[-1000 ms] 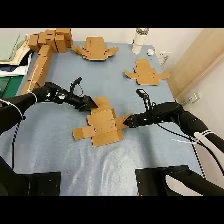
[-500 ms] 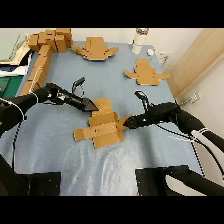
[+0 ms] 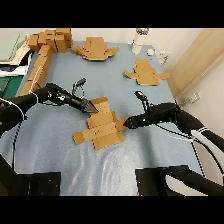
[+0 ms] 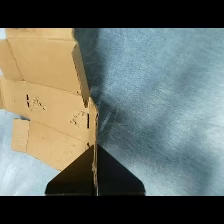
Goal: Fold the box.
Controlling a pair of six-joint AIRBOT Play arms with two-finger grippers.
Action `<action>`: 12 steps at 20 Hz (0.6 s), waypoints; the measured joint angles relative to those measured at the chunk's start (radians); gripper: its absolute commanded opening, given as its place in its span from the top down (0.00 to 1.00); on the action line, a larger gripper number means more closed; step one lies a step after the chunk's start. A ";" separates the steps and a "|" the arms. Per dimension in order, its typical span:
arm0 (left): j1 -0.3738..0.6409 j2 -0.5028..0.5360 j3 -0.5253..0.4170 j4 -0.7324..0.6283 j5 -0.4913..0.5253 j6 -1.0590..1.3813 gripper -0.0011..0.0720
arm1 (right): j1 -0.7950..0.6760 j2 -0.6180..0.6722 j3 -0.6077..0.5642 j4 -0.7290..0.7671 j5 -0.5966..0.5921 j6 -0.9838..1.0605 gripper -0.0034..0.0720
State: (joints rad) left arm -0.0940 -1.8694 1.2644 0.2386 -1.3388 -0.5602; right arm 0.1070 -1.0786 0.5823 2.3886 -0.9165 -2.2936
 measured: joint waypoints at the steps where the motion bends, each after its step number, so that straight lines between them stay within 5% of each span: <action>1: 0.000 0.000 0.000 0.007 -0.007 0.002 0.97 | 0.000 0.000 0.000 0.000 0.000 0.000 0.95; 4: -0.001 0.000 0.000 0.015 -0.014 0.012 0.97 | 0.000 0.000 0.000 -0.002 0.001 0.000 0.95; 5: -0.003 0.000 0.000 0.016 -0.016 0.019 0.97 | 0.000 0.000 0.000 -0.002 0.002 0.000 0.81; 6: -0.005 0.000 0.000 0.018 -0.018 0.027 0.97 | 0.001 0.000 0.000 -0.001 0.010 0.000 0.39; 7: -0.009 0.000 0.000 0.018 -0.021 0.037 0.97 | 0.001 0.000 0.000 0.000 0.016 0.000 0.20; 12: -0.037 0.015 0.014 0.018 -0.021 0.090 0.97 | -0.023 0.000 0.051 -0.067 0.069 0.093 0.23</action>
State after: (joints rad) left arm -0.1310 -1.8542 1.2781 0.2562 -1.3602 -0.4702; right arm 0.0841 -1.0790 0.6338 2.3219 -0.8474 -2.2009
